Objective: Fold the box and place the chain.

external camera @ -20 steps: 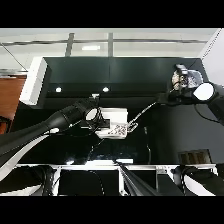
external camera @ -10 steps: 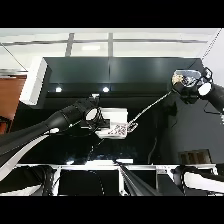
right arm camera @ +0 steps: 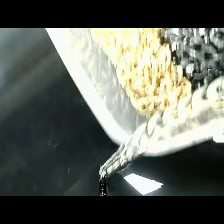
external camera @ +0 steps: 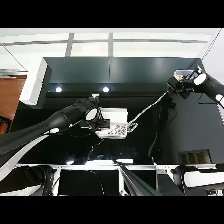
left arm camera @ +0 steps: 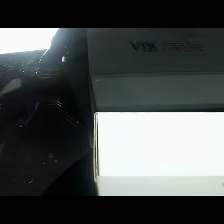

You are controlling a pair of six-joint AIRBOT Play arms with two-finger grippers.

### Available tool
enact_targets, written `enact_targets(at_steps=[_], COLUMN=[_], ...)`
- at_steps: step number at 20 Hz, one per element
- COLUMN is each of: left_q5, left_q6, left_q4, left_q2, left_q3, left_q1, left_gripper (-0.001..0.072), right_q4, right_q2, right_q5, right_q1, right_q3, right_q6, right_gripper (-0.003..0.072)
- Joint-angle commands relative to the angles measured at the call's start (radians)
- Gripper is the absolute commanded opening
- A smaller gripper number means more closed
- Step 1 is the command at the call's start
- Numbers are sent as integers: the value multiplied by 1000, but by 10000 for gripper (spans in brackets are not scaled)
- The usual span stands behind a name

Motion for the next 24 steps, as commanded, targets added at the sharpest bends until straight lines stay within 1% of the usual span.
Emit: enact_targets(at_steps=[1, 3, 6, 7, 9, 11, 12, 14, 17, 19, 21, 24], left_q5=[1, 5, 5, 5, 4, 4, 3, -3, -3, -3, -4, -3], left_q6=[0, 0, 0, 0, 0, 0, 0, 0, 0, 0, 0, 0], left_q4=[0, 0, 0, 0, 0, 0, 0, 0, 0, 0, 0, 0], left_q2=[0, 0, 0, 0, 0, 0, 0, 0, 0, 0, 0, 0], left_q3=[0, 0, 0, 0, 0, 0, 0, 0, 0, 0, 0, 0], left_q1=[0, 0, 0, 0, 0, 0, 0, 0, 0, 0, 0, 0], left_gripper=[31, 31, 31, 31, 31, 31, 31, 31, 31, 31, 31, 31], right_q4=[-20, -27, -17, 36, 142, 199, 222, 273, 338, 402, 412, 414], right_q2=[99, 248, 533, 629, 804, 908, 930, 929, 898, 871, 846, 801], right_q5=[164, 295, 421, 443, 443, 446, 463, 505, 508, 464, 410, 380], right_q1=[3, 26, 77, 94, 141, 192, 217, 267, 372, 450, 526, 597], right_q3=[15, 15, 15, 15, 15, 15, 15, 15, 15, 15, 15, 15], right_q6=[-173, -288, -314, -313, -312, -291, -278, -278, -278, -279, -279, -281], right_gripper=[18, 18, 18, 18, 18, 18, 18, 19, 19, 19, 18, 18])
